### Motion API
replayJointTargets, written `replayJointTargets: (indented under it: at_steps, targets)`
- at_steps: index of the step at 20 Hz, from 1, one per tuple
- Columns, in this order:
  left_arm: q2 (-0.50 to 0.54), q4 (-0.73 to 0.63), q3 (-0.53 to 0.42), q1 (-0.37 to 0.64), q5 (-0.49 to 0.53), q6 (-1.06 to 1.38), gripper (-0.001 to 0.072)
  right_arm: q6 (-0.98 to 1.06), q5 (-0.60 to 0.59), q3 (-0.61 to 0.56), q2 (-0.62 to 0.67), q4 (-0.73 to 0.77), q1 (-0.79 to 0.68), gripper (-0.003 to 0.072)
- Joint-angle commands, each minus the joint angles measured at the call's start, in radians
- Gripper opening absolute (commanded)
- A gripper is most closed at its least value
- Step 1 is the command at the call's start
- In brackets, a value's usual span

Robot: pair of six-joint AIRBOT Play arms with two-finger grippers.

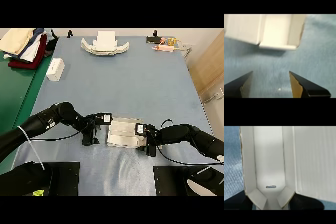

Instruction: Fold the box.

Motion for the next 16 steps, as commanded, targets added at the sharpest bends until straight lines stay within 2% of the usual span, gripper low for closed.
replayJointTargets:
  at_steps: [1, 3, 8, 16]
  targets:
    - [-0.002, -0.292, -0.074, 0.026, 0.079, 0.370, 0.0698, 0.000, 0.000, 0.000, -0.001, 0.000, 0.000, 0.0590]
    - [-0.021, -0.332, -0.082, 0.021, 0.101, 0.382, 0.0697, 0.000, 0.000, 0.000, -0.001, 0.000, 0.000, 0.0589]
    - [-0.070, -0.332, -0.082, 0.013, 0.106, 0.399, 0.0697, 0.000, 0.000, 0.000, -0.001, 0.000, 0.000, 0.0590]
    - [-0.082, -0.340, -0.082, 0.000, 0.132, 0.437, 0.0697, 0.000, 0.000, 0.000, -0.001, 0.000, 0.000, 0.0590]
